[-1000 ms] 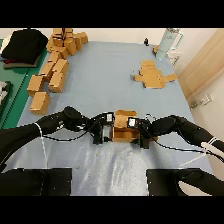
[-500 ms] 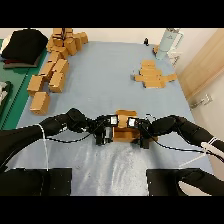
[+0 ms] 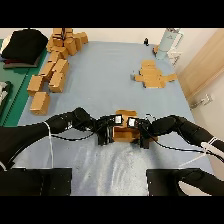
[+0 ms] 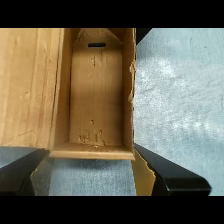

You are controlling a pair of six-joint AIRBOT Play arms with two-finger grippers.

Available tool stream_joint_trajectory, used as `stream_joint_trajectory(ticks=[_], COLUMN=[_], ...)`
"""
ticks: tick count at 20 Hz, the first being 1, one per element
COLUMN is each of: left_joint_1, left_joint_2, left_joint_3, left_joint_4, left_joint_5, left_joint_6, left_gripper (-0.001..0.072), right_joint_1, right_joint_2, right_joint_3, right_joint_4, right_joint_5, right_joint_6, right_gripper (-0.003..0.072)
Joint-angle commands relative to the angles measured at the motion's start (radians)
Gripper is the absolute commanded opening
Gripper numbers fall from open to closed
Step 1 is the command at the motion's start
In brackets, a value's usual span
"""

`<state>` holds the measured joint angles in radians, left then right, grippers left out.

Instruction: Fold the box.

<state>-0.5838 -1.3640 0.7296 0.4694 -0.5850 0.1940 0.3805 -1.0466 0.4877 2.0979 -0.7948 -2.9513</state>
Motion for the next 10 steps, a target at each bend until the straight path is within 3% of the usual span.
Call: stream_joint_trajectory(ticks=[1, 10], left_joint_1=[-0.003, -0.051], left_joint_2=[-0.008, -0.004], left_joint_3=[0.005, 0.006], left_joint_4=[0.01, 0.111], left_joint_5=[0.0, 0.006], left_joint_6=[-0.012, -0.125], left_gripper=[0.0689, 0.0687], right_joint_1=[0.0, 0.0], right_joint_2=[0.001, 0.001], right_joint_3=[0.0, 0.0], right_joint_4=[0.0, 0.0], right_joint_5=[0.0, 0.0], right_joint_6=[0.0, 0.0], right_gripper=[0.0504, 0.0504])
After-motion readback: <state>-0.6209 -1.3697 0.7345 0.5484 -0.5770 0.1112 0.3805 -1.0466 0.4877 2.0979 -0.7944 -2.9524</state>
